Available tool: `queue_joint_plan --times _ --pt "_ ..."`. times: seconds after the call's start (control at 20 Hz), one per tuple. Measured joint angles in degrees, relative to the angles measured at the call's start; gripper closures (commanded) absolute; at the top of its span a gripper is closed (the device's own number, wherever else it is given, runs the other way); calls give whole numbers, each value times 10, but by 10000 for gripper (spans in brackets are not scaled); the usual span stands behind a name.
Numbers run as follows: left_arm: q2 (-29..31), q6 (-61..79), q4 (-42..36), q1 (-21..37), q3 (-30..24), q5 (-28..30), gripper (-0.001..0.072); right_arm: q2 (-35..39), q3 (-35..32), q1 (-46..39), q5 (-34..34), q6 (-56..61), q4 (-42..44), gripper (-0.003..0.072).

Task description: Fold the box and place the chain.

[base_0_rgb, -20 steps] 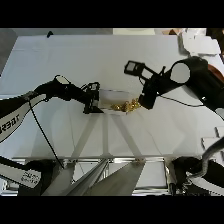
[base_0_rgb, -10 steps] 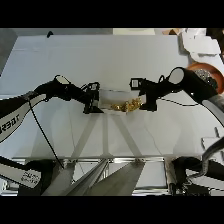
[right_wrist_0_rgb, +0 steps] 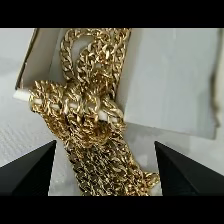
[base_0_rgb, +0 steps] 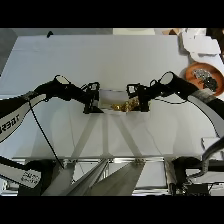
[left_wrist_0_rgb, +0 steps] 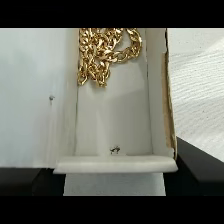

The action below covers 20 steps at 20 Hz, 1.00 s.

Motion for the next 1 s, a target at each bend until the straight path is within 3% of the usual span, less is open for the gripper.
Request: queue_joint_plan --times 0.15,0.35,0.45,0.5,0.6,0.7,1.0 --pt "0 0 0 0 0 0 432 -10 0 4 3 -12 12 14" --pt "0 0 0 0 0 0 432 -16 0 10 4 -20 15 240" --pt "0 0 0 0 0 0 432 -16 0 12 4 -20 5 255" --pt "0 0 0 0 0 0 432 -17 0 12 4 -20 -5 308" --pt "0 0 0 0 0 0 432 -17 0 13 4 -20 -25 543" --pt "0 0 0 0 0 0 432 -17 0 13 5 -20 -38 638" --pt "0 0 0 0 0 0 432 -16 0 13 0 21 -57 670"
